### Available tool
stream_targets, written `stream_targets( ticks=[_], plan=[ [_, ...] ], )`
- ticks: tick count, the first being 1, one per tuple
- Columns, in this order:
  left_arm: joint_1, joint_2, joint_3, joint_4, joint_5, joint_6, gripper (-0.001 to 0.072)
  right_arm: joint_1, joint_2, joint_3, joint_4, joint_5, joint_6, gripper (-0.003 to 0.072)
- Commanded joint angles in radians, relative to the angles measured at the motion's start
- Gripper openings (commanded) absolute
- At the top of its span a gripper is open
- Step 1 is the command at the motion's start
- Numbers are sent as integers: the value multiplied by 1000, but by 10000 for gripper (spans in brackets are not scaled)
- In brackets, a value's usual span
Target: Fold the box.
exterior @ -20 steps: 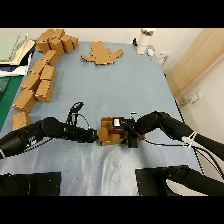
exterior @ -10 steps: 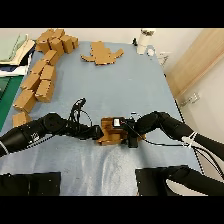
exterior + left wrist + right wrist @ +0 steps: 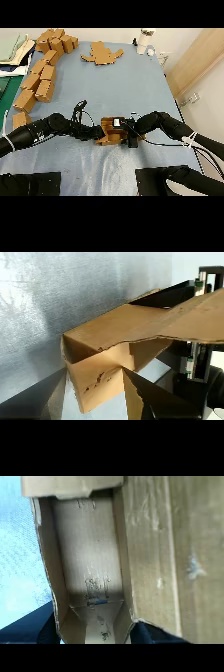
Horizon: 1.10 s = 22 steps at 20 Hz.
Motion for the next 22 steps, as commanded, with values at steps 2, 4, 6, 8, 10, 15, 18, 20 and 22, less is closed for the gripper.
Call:
stream_targets(
  ticks=[2,4,6,8,10,15,18,20,22],
  plan=[
    [-3,-6,19,105,-26,-125,541,0,1,0,0,0,0,504],
    [-37,-7,56,196,-27,-194,520,0,1,0,0,0,0,503],
    [-89,-26,102,332,-32,-329,520,0,1,0,0,0,0,504],
    [-131,-60,149,473,-76,-474,520,0,1,0,0,0,1,504],
    [-167,-90,195,569,-122,-574,521,0,1,0,0,0,0,503],
    [-219,-154,300,729,-230,-752,521,0,1,0,0,0,0,503],
    [-245,-208,376,773,-292,-784,521,0,1,0,0,0,0,504],
    [-249,-239,424,782,-326,-801,521,0,1,0,0,0,0,504],
    [-249,-266,464,797,-381,-802,522,0,1,0,1,0,0,503]
  ],
)
